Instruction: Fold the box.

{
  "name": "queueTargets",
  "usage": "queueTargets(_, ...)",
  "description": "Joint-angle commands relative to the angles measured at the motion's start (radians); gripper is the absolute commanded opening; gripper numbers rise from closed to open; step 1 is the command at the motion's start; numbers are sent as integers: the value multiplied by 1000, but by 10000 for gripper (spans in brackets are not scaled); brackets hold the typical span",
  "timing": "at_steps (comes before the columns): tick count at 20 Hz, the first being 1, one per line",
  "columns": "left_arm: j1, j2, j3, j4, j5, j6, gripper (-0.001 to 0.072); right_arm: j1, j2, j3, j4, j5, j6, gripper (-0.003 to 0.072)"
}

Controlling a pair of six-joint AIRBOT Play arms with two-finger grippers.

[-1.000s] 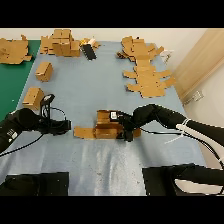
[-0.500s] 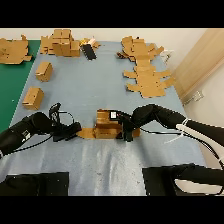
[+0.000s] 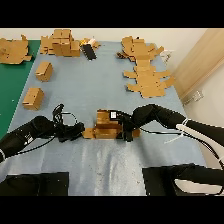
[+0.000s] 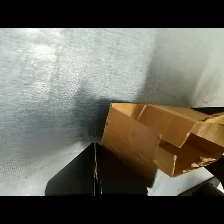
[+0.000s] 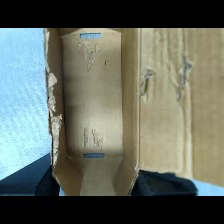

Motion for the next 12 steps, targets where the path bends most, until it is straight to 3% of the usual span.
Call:
queueTargets(1, -1, 0, -4, -145, 10, 140, 11, 1, 0, 0, 3, 0, 0, 499)
queueTargets(4, -1, 0, -4, -160, 8, 142, 11, 1, 0, 0, 5, 0, 0, 499)
queueTargets(8, -37, 1, 10, -315, 26, 284, 7, 1, 0, 0, 5, 0, 0, 499)
queueTargets(12, -180, -1, 48, -168, 191, 98, 5, 1, 0, 0, 5, 0, 0, 499)
